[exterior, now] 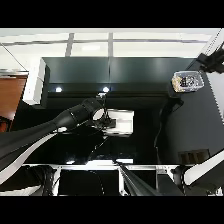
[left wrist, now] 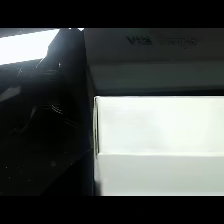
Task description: Fold the box and place the chain.
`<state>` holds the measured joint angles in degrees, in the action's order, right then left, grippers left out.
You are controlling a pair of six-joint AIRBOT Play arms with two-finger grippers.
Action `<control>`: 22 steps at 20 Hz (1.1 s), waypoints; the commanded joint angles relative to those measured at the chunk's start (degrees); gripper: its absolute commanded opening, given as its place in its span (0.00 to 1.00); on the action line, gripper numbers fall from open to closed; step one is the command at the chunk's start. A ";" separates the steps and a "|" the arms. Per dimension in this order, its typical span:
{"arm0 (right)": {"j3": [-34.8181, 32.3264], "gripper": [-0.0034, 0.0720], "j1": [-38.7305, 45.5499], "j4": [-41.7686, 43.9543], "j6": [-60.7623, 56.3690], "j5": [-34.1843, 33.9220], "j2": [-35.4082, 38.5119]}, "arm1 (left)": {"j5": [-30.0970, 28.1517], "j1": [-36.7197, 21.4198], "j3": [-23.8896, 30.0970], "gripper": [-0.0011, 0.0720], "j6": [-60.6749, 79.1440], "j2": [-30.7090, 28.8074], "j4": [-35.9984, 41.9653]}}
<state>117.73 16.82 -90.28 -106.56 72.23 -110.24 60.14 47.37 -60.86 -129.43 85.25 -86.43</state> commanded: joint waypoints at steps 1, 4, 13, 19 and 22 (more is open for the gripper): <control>1.25 0.06 0.02 0.55 8.07 1.03 8.15 | -0.07 0.00 -0.07 0.06 0.02 -0.02 0.11; 1.25 0.06 0.00 3.30 12.24 1.79 16.92 | -0.09 0.00 -0.07 0.06 0.02 -0.02 0.11; -3.30 0.06 0.42 25.97 20.74 4.07 40.09 | -0.09 0.00 -0.07 0.06 0.02 -0.02 0.11; -3.30 0.06 0.13 34.38 23.56 6.47 48.52 | -0.11 0.00 -0.07 0.06 0.02 -0.02 0.09; -3.32 0.06 -0.22 39.10 24.26 10.99 49.77 | -0.11 0.00 -0.07 0.06 0.02 -0.02 0.09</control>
<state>114.50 16.93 -56.82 -83.72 79.42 -62.54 60.05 47.37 -60.86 -129.43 85.25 -86.30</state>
